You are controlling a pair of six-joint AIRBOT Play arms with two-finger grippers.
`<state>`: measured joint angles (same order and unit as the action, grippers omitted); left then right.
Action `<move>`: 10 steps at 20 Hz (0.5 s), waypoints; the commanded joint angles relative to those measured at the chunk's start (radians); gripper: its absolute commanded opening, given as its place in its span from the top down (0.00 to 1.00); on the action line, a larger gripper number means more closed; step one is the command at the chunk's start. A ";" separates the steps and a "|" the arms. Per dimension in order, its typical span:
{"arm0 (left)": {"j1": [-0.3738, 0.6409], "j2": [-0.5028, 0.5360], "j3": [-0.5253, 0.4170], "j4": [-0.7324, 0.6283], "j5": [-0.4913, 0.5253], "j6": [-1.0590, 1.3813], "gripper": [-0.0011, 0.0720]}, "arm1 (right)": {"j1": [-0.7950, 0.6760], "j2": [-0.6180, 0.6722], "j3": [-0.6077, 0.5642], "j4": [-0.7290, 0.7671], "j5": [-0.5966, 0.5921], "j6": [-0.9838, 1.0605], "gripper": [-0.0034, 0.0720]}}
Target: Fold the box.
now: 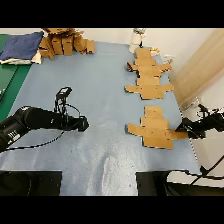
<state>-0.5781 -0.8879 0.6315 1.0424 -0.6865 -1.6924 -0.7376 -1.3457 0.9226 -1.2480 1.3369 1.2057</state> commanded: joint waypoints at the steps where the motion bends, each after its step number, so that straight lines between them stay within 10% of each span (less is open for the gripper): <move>1: 0.000 0.000 0.001 -0.060 -0.004 -0.002 0.32 | 0.014 -0.029 0.000 0.200 0.181 -0.101 0.77; 3: 0.000 0.003 0.001 -0.083 -0.004 -0.001 0.32 | 0.044 -0.029 0.000 0.321 0.269 -0.134 0.95; 10: 0.009 0.005 0.001 -0.104 -0.068 0.021 0.42 | 0.365 0.067 -0.112 0.415 0.185 -0.163 0.95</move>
